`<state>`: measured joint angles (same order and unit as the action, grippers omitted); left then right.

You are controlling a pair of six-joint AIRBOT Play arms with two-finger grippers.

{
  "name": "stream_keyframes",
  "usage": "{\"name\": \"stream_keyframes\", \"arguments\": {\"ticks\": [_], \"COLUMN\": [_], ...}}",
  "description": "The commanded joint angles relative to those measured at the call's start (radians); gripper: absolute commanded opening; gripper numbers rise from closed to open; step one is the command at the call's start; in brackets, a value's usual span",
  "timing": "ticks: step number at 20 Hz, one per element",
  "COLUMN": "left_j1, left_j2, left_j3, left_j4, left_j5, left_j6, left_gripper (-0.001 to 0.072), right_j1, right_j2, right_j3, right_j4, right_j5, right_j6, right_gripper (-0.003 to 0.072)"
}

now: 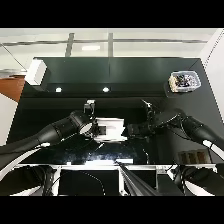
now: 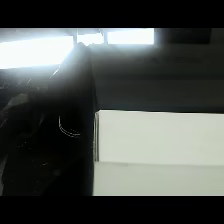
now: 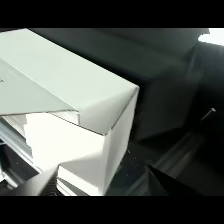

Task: Fold the box and place the chain.

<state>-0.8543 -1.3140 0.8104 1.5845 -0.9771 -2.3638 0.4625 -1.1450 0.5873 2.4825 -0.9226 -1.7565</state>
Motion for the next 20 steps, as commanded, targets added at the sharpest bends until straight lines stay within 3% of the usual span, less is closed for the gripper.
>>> {"name": "stream_keyframes", "arguments": {"ticks": [1,4,6,9,12,13,17,20], "left_j1": [0.001,0.001,0.0,0.001,0.001,0.001,0.001,0.001], "left_j2": [-0.001,-0.001,-0.001,-0.001,-0.001,-0.001,-0.001,-0.001], "left_j3": [0.0,0.0,0.0,0.0,0.0,0.0,0.0,0.0], "left_j4": [0.001,0.001,0.001,0.001,0.001,0.001,0.001,0.001], "left_j5": [0.0,0.0,0.0,0.0,-0.004,-0.005,-0.004,-0.004], "left_j6": [0.001,0.001,0.001,0.001,0.004,0.004,0.004,0.004], "left_gripper": [0.003,0.003,0.003,0.003,0.003,0.003,0.003,0.003], "right_j1": [0.076,0.168,0.213,0.269,0.311,0.314,0.313,0.317], "right_j2": [-0.002,-0.008,-0.02,-0.069,-0.109,-0.109,-0.11,-0.113], "right_j3": [0.013,0.083,0.129,0.192,0.248,0.255,0.264,0.269], "right_j4": [-0.021,-0.208,-0.357,-0.416,-0.573,-0.595,-0.599,-0.637], "right_j5": [0.114,0.179,0.169,0.126,0.071,0.067,0.052,0.046], "right_j6": [0.048,0.231,0.404,0.489,0.62,0.631,0.633,0.654], "right_gripper": [0.0527,0.0527,0.0527,0.0525,0.0523,0.0438,0.0435,0.0361]}}
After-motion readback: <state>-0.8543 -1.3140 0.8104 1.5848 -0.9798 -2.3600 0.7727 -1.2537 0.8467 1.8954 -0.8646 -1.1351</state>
